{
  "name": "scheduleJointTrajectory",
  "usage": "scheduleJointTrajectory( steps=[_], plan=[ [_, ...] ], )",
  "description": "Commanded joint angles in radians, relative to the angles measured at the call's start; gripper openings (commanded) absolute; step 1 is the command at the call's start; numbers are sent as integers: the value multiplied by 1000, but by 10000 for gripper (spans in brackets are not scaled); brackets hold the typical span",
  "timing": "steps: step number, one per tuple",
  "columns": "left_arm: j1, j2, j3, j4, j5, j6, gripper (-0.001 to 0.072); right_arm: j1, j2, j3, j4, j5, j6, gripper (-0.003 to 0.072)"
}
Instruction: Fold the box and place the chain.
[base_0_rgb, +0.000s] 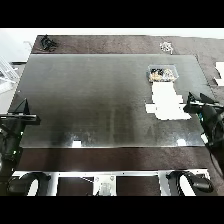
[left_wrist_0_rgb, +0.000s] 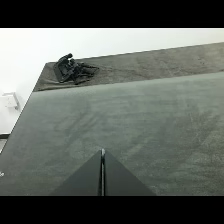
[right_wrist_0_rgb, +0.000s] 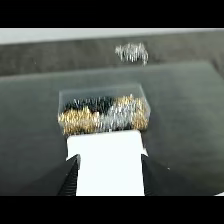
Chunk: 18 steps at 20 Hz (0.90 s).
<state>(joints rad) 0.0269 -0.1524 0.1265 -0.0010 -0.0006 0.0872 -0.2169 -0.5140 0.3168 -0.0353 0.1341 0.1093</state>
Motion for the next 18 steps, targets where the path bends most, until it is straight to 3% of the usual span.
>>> scheduleJointTrajectory(
  steps=[1,4,6,10,14,18],
  plan=[
    [0,0,0,0,0,0,21,-186,-308,154,-172,304,240,446],
    [0,0,0,0,0,0,21,-388,-547,364,-612,698,536,443],
    [0,0,0,0,0,0,20,-471,-639,497,-769,831,626,447],
    [0,0,0,0,0,0,20,-589,-807,792,-879,1048,694,489],
    [0,0,0,0,0,0,21,-609,-1100,1195,-1068,1427,775,515],
    [0,0,0,0,0,0,20,-609,-1320,1491,-1127,1555,781,514]
  ],
)
